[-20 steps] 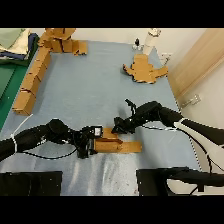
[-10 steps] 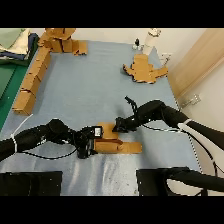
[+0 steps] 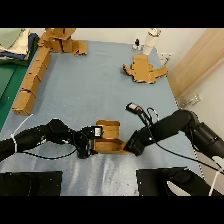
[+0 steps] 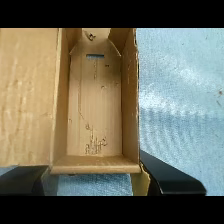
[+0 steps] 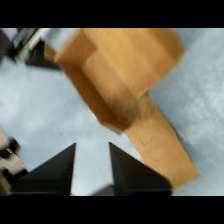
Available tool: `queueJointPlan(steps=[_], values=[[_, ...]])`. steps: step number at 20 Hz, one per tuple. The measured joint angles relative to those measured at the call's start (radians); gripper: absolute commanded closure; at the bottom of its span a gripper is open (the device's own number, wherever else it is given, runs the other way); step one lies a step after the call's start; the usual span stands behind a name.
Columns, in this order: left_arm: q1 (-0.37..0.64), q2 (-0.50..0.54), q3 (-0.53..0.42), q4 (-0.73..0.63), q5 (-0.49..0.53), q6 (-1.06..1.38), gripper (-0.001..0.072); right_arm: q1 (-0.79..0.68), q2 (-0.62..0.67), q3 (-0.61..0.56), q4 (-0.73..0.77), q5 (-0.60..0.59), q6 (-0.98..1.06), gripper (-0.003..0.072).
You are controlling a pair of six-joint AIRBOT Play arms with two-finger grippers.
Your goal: Fold the box.
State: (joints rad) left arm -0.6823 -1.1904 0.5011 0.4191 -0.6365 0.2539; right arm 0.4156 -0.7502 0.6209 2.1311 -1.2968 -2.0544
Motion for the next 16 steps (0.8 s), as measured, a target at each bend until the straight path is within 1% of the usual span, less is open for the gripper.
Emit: queueJointPlan(steps=[3, 6, 9, 14, 15, 16], values=[[0.000, 0.000, 0.000, 0.000, 0.000, 0.000, 0.0180, 0.066, 0.013, -0.053, -0.172, 0.016, -0.073, 0.0233], [0.000, 0.000, 0.000, 0.000, 0.000, 0.000, 0.0180, 0.116, -0.029, -0.076, -0.254, 0.116, -0.177, 0.0233], [0.000, 0.000, 0.000, 0.000, 0.000, 0.000, 0.0180, 0.162, -0.082, -0.085, -0.282, 0.237, -0.260, 0.0233], [0.000, 0.000, 0.000, 0.000, 0.001, 0.000, 0.0180, 0.226, -0.125, -0.090, -0.272, 0.313, -0.312, 0.0234], [0.000, 0.000, 0.000, 0.000, 0.001, 0.000, 0.0180, 0.235, -0.128, -0.090, -0.269, 0.319, -0.316, 0.0296], [0.000, 0.000, 0.000, 0.000, 0.001, 0.000, 0.0180, 0.242, -0.130, -0.090, -0.266, 0.330, -0.320, 0.0417]])
